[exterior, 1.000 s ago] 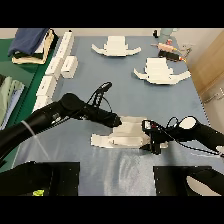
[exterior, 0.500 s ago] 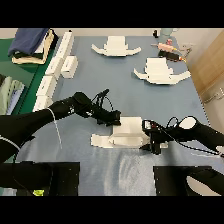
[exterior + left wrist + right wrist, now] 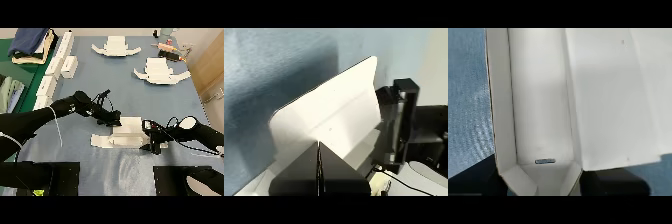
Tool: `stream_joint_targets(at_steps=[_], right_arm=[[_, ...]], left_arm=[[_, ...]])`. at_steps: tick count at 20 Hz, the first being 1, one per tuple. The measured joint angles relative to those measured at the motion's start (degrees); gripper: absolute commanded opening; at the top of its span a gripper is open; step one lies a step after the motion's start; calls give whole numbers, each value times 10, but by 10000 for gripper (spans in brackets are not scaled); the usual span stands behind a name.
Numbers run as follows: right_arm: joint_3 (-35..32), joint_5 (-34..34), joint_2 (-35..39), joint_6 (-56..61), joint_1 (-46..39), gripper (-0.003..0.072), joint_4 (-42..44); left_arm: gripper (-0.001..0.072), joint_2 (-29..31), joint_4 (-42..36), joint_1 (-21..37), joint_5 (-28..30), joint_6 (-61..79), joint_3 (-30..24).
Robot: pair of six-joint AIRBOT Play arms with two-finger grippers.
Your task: Fold the box.
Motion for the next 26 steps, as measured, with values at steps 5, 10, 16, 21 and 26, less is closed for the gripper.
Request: stream_joint_targets(at_steps=[5,10,16,21,26], right_arm=[[0,0,0,0,0,518,0],[0,0,0,0,0,518,0],[0,0,0,0,0,518,0],[0,0,0,0,0,518,0],[0,0,0,0,0,518,0]], left_arm=[[12,55,6,36,-73,45,27],[12,170,112,48,-119,72,24],[120,317,232,10,-129,185,-45],[700,351,251,2,-81,351,-132],[700,318,184,2,-9,571,-206]])
